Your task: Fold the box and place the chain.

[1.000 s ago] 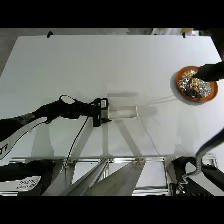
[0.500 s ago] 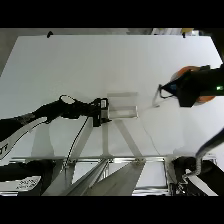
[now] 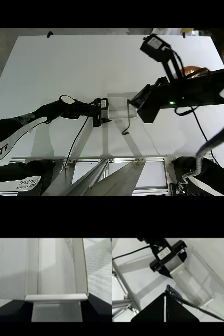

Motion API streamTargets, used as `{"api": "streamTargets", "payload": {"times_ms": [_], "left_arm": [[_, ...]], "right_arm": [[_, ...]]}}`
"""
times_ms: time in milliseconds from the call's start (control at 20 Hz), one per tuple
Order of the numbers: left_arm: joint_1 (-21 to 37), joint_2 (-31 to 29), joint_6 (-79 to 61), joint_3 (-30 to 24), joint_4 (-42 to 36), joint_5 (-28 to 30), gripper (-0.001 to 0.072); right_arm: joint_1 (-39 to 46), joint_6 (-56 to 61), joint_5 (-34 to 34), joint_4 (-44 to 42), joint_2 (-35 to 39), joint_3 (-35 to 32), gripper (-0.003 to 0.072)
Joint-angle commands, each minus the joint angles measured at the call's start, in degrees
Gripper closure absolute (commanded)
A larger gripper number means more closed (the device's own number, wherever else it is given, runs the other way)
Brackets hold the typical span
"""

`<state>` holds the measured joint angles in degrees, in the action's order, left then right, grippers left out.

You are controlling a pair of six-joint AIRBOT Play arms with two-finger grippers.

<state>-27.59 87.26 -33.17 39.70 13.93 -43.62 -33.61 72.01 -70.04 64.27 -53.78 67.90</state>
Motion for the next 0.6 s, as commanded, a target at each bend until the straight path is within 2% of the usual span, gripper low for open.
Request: {"api": "streamTargets", "payload": {"times_ms": [0, 250, 450, 550], "left_arm": [[0.0, 0.0, 0.0, 0.0, 0.0, -0.1, 0.0698], [0.0, 0.0, 0.0, 0.0, 0.0, -0.1, 0.0698], [0.0, 0.0, 0.0, 0.0, 0.0, -0.1, 0.0698], [0.0, 0.0, 0.0, 0.0, 0.0, -0.1, 0.0698]], "right_arm": [[-1.2, -0.1, 2.9, 0.4, -3.9, -0.7, 0.0667], [-1.2, 0.0, 3.8, 2.2, -8.7, -2.2, 0.0667], [-1.1, 0.2, 9.3, 3.3, -11.7, -8.0, 0.0667], [-1.1, 0.2, 9.8, 3.4, -13.8, -10.4, 0.0667]]}}
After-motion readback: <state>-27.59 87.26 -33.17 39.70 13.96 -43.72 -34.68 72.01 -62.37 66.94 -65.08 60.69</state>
